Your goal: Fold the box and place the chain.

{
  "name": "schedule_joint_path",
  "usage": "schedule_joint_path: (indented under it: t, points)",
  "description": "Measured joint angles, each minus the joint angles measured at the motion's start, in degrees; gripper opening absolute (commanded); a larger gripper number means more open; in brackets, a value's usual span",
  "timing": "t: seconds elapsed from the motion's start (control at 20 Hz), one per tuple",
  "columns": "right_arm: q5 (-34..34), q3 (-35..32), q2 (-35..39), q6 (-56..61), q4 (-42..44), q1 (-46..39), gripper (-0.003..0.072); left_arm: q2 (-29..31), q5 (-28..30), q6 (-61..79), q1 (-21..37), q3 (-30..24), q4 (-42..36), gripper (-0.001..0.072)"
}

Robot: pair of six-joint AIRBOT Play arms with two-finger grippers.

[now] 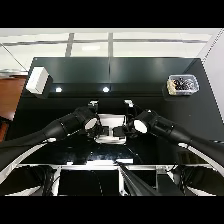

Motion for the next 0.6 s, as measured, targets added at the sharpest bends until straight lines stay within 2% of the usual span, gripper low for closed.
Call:
schedule_joint_path:
  t: [0.2,0.3,0.6]
  points:
    - [1.5,1.7,-1.9,1.6,-1.8,1.2,0.0292,0.0,0.0,0.2,0.0,0.0,0.0,0.0029]
    - [1.9,2.2,-2.3,2.4,-2.4,1.6,0.0227,0.0,-0.1,0.2,0.0,0.0,0.0,0.0029]
    - [2.4,2.9,-2.9,4.3,-3.6,1.9,0.0227,0.0,-0.2,0.0,0.0,0.0,0.0,0.0029]
